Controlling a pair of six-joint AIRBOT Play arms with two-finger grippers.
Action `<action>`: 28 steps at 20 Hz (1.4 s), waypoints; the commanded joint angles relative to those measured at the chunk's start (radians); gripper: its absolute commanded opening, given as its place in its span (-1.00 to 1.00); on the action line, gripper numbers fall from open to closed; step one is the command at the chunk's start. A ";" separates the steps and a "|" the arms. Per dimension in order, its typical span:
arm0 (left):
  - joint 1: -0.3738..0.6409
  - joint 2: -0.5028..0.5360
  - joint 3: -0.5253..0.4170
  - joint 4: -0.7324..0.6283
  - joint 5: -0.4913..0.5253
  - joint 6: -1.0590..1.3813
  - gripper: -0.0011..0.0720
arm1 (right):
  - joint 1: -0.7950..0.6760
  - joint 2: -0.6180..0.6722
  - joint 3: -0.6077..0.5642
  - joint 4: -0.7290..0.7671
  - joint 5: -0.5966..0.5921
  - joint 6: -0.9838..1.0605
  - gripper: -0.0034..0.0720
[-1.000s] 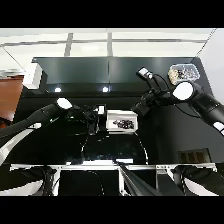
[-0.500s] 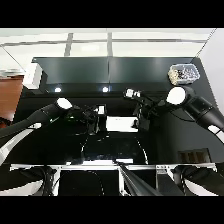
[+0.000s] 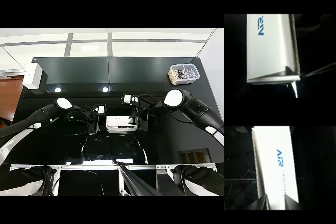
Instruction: Fold the box and place the chain.
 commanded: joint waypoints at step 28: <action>-0.001 0.000 0.000 0.001 -0.002 0.003 -0.22 | -0.003 0.065 -0.054 0.018 0.024 0.248 -0.05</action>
